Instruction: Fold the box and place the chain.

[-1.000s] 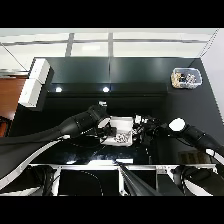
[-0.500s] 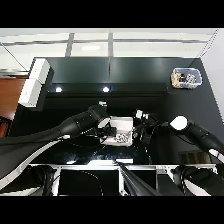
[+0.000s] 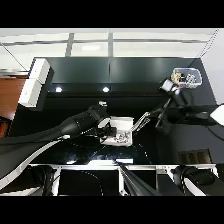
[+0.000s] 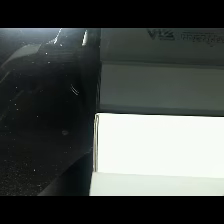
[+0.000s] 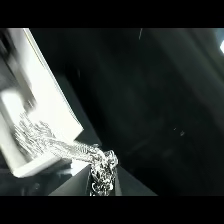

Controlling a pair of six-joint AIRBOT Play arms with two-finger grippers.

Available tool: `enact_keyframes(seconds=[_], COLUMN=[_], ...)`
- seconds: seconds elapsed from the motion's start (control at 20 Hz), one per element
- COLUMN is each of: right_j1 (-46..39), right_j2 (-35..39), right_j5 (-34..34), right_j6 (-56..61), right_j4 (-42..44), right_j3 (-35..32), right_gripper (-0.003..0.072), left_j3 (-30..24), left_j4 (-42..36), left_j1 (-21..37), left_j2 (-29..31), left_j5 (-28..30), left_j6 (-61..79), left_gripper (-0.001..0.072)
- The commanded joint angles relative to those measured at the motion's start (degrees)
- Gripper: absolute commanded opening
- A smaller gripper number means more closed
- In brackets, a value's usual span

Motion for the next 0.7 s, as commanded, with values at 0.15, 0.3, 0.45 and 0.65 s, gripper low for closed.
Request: enact_keyframes(seconds=[0.15,0.3,0.45,0.65], right_j1=[-0.55,-0.55,-0.55,-0.52], right_j2=[3.39,3.39,3.37,3.21], right_j5=[9.35,9.42,9.6,10.82], right_j6=[9.29,9.29,9.29,9.35], right_j4=[5.25,10.1,12.15,17.68], right_j3=[12.98,15.04,15.67,15.34], right_gripper=[0.0009,0.0009,0.0009,0.0009], left_j3=[-0.04,-0.04,-0.04,-0.04], left_j4=[0.02,0.02,0.02,0.04], left_j1=[0.0,0.0,0.0,0.0], left_j2=[0.02,0.02,0.02,0.02], left_j5=[0.02,0.04,0.04,0.07], left_j6=[0.0,0.0,0.0,0.0], left_gripper=[0.0032,0.0032,0.0032,0.0032])
